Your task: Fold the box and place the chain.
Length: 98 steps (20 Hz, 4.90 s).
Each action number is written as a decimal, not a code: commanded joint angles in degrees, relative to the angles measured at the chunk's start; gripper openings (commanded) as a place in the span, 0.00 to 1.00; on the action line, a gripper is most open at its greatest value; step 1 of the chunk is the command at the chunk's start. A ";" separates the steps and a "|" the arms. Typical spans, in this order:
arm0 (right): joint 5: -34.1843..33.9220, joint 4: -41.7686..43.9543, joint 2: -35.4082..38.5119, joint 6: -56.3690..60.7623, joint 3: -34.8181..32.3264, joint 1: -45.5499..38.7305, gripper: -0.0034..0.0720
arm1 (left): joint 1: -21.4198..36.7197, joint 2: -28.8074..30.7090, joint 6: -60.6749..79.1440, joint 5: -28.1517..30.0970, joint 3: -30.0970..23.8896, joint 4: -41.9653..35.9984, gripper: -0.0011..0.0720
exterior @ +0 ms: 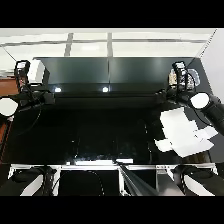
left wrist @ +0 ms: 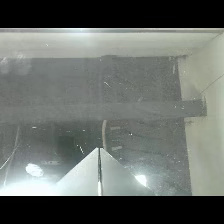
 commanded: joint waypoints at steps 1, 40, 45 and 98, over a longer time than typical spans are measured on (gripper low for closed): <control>0.02 0.02 -0.04 0.00 0.00 -0.02 0.07 | 0.04 0.02 0.00 0.00 -0.02 0.02 0.05; 29.86 -7.45 -15.93 2.75 17.90 -60.78 0.98 | -0.04 -2.38 0.00 -6.51 0.00 -6.19 0.99; 43.52 -7.15 -25.33 -6.27 24.74 -60.85 0.98 | -0.04 -3.21 -0.02 -10.32 0.00 -6.47 0.99; -0.35 35.41 6.08 -12.22 -17.20 7.65 0.07 | -6.78 -24.46 14.97 -9.88 7.04 -40.59 0.98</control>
